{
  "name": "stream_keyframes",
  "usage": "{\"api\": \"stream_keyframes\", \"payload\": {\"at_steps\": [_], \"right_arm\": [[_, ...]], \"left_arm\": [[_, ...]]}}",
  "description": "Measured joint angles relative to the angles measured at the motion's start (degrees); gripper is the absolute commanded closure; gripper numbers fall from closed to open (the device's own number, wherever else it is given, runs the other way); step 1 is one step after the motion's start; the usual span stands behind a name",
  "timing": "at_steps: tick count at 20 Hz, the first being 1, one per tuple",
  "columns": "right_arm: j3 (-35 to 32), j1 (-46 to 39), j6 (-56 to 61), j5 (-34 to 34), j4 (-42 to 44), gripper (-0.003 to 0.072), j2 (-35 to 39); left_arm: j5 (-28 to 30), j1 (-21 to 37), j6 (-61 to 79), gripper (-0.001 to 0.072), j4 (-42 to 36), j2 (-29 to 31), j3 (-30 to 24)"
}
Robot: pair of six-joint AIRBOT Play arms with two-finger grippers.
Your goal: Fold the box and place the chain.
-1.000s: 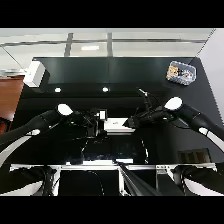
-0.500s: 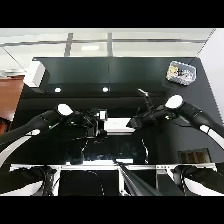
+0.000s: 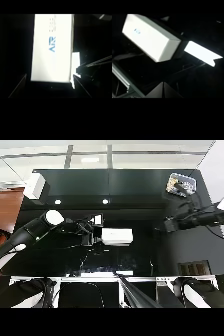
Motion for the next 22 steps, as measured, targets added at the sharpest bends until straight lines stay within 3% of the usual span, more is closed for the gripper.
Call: {"api": "stream_keyframes", "payload": {"at_steps": [3,9,14,22], "right_arm": [[-0.7,-2.7,0.2,-0.2,-0.9,0.067,1.5],[-2.5,-4.0,0.4,-2.3,-1.1,0.067,2.3],[-2.8,-4.2,0.1,-3.4,-1.1,0.067,2.4],[-2.9,-4.2,-0.3,-5.2,-1.1,0.067,2.4]], "left_arm": [[0.1,-3.8,-4.2,0.0,-0.9,-1.2,3.6],[3.3,-9.4,-12.6,-0.0001,-2.0,-10.5,11.1],[3.8,-10.3,-15.5,-0.0001,-3.0,-14.4,12.6],[3.0,-10.5,-16.2,-0.0001,-3.3,-15.3,13.0]]}}
